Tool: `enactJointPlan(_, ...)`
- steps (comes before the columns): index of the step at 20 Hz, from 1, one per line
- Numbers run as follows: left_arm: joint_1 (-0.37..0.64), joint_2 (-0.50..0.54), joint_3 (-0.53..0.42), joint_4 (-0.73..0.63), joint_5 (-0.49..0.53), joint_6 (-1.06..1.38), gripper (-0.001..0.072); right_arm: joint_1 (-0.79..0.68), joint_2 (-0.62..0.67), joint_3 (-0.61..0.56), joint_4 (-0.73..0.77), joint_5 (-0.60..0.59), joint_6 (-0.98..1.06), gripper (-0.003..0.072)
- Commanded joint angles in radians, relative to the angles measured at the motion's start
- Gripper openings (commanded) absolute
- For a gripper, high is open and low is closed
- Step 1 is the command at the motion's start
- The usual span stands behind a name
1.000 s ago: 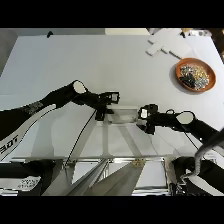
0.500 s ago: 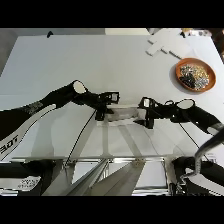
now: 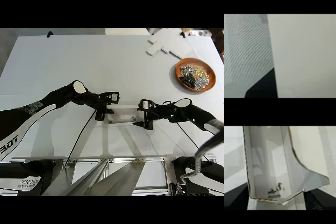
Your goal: Fold the box and place the chain.
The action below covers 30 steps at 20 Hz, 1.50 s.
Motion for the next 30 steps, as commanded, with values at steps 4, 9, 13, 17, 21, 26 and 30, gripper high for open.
enactJointPlan(4,0.0,0.0,0.0,0.0,0.0,0.0,0.0011,0.008,-0.028,0.0,0.0,0.012,-0.035,0.0647)
enactJointPlan(9,0.0,0.0,0.0,0.0,0.0,0.0,0.0011,0.045,-0.081,0.024,0.029,0.021,-0.059,0.0647)
enactJointPlan(13,0.0,0.0,0.0,0.0,0.0,0.0,0.0011,0.042,-0.1,0.027,0.013,0.021,-0.048,0.0647)
enactJointPlan(17,0.0,0.0,0.0,0.0,0.0,0.0,0.0011,0.042,-0.1,0.027,0.007,0.025,-0.047,0.0646)
enactJointPlan(21,0.0,0.0,0.0,0.0,0.0,0.0,0.0011,0.008,-0.099,0.027,0.008,0.049,-0.034,0.0638)
enactJointPlan(26,0.0,0.0,0.0,0.0,0.0,0.0,0.0011,-0.013,-0.1,0.027,0.02,0.051,-0.066,0.0573)
enactJointPlan(30,0.0,0.0,0.0,0.0,0.0,0.0,0.0011,-0.013,-0.107,0.027,0.02,0.047,-0.079,0.0555)
